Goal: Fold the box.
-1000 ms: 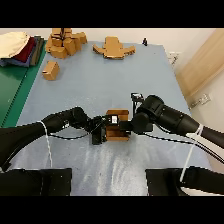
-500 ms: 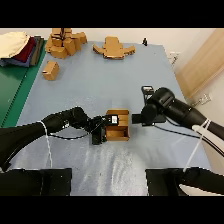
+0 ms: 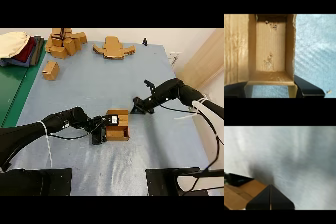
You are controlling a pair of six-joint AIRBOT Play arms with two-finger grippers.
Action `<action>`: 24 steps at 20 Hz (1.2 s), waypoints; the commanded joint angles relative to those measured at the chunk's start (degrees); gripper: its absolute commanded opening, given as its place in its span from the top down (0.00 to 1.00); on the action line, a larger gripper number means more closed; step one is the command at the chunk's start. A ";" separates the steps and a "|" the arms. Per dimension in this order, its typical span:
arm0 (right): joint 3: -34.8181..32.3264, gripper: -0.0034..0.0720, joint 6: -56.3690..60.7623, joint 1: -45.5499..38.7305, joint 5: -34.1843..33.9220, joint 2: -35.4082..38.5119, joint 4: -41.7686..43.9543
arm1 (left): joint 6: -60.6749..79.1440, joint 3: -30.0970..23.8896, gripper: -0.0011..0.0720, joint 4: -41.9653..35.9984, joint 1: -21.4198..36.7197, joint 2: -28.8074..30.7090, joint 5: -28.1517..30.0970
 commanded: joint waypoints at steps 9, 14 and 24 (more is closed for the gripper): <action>1.60 0.95 -15.13 9.79 -7.10 -2.40 10.23 | 0.02 -0.02 0.46 0.00 0.02 0.00 0.04; -8.46 0.95 -15.58 14.69 0.83 7.65 5.99 | 0.02 -0.02 0.46 0.00 0.02 0.00 0.02; -24.87 0.95 -18.80 25.51 24.26 27.52 -8.44 | 0.02 -0.02 0.46 0.00 0.02 0.00 0.00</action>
